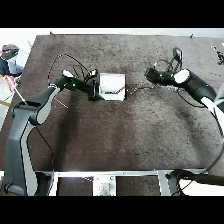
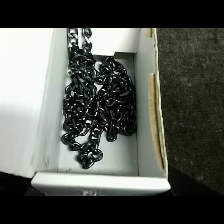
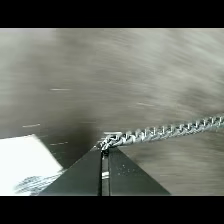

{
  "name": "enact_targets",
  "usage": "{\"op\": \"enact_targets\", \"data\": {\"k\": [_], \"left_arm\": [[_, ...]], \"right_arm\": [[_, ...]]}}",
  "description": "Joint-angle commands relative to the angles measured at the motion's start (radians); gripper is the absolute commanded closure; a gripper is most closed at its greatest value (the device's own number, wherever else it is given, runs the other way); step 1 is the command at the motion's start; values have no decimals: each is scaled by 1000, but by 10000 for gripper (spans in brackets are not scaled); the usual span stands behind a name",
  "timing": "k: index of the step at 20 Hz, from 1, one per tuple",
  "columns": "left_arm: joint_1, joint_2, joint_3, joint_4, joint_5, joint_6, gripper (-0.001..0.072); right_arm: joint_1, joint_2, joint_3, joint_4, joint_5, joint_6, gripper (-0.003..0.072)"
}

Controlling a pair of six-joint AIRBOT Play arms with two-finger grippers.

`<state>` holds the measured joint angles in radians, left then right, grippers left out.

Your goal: Fold the box and place the chain.

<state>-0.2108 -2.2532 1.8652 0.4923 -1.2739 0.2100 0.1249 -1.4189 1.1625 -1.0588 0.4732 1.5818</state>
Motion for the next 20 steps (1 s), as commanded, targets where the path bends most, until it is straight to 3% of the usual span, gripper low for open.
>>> {"op": "enact_targets", "data": {"k": [1,4,10,19,20], "left_arm": [[1,1,0,0,0,0,172],[1,1,0,0,0,0,172],[1,1,0,0,0,0,172],[1,1,0,0,0,0,172],[1,1,0,0,0,0,172]], "right_arm": [[113,161,1,1,-37,-36,676],[206,238,10,0,-137,-42,676],[337,235,74,-22,-208,-53,677],[382,9,73,-18,-139,-51,674],[378,-7,73,-21,-130,-52,540]]}}
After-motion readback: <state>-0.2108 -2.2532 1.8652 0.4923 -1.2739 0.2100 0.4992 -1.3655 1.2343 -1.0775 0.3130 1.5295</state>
